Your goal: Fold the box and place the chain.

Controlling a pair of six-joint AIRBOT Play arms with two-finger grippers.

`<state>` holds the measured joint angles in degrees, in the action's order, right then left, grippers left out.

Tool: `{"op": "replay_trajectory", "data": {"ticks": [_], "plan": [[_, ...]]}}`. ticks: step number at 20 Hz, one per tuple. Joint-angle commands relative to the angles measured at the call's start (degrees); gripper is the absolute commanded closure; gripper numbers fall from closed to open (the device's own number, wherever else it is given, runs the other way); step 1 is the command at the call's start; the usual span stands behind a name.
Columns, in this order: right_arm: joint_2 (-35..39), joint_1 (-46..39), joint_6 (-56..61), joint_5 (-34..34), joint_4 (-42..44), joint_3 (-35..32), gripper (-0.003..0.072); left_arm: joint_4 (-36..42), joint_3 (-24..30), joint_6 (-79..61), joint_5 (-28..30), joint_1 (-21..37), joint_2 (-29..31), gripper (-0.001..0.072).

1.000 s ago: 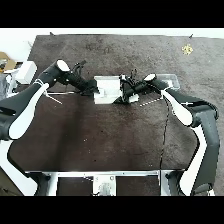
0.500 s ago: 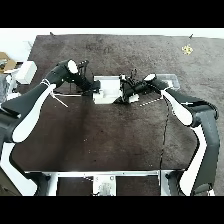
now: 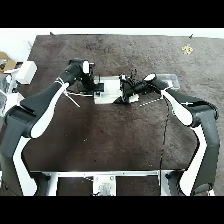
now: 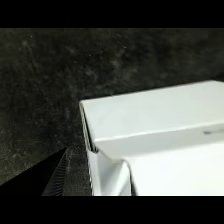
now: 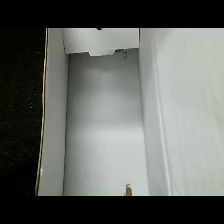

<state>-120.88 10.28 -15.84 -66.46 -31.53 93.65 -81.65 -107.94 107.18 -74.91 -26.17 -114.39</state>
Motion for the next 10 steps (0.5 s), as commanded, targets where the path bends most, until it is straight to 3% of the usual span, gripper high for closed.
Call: {"op": "replay_trajectory", "data": {"ticks": [1,2,5,10], "plan": [[-0.04,0.00,0.02,-0.15,0.00,0.02,0.0260,-9.01,-2.19,4.46,-2.23,-2.49,-1.18,0.0299],[-0.04,0.00,0.04,-0.20,0.00,0.02,0.0260,-11.82,-2.16,6.21,-2.36,-3.37,-1.18,0.0337],[-0.04,0.00,0.02,-0.20,0.00,0.02,0.0261,-17.77,-2.16,10.71,-2.62,-5.55,-1.18,0.0348],[-0.04,0.00,0.02,-0.24,0.02,0.02,0.0260,-18.43,-2.19,12.59,-2.58,-6.03,-2.99,0.0366]]}}
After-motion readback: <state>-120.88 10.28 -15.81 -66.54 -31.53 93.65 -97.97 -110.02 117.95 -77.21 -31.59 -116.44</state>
